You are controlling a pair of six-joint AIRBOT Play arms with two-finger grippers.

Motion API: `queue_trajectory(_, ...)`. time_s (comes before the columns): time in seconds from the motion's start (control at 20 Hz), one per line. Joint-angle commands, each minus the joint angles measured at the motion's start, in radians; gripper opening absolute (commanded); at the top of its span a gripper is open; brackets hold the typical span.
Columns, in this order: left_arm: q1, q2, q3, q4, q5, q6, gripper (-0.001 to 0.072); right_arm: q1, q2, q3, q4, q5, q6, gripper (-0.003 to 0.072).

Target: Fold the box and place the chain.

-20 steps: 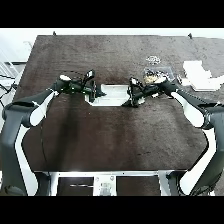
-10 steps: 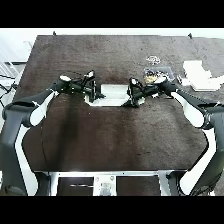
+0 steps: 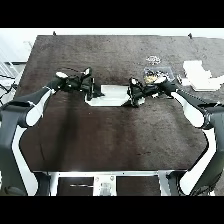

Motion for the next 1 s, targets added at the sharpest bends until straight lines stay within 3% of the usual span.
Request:
queue_trajectory(0.0, 0.042, 0.03, 0.005, 0.006, -0.045, 0.005, 0.0333, 0.0, 0.0, 0.0, 0.001, 0.0, 0.001, 0.0568)
queue_trajectory(0.35, 0.09, 0.053, 0.021, 0.003, -0.154, 0.004, 0.033, 0.0, 0.0, 0.0, 0.002, 0.0, 0.001, 0.0568)
queue_trajectory(0.4, 0.09, 0.053, 0.026, 0.003, -0.172, 0.0, 0.0302, 0.0, 0.0, 0.0, 0.003, 0.0, 0.001, 0.0568)
queue_trajectory(0.5, 0.09, 0.053, 0.035, 0.003, -0.225, -0.003, 0.0049, 0.0, 0.0, 0.0, 0.002, 0.0, 0.001, 0.0568)
queue_trajectory(0.55, 0.09, 0.053, 0.043, 0.003, -0.252, -0.005, 0.0018, 0.0, 0.0, 0.0, 0.003, 0.0, 0.001, 0.0568)
queue_trajectory(0.65, 0.089, 0.06, 0.056, 0.002, -0.289, -0.027, 0.0016, 0.0, 0.0, 0.0, 0.003, 0.0, 0.001, 0.0568)
queue_trajectory(0.95, 0.081, 0.203, 0.05, -0.001, -0.201, -0.247, 0.0011, 0.0, 0.0, 0.0, 0.003, 0.0, 0.001, 0.0568)
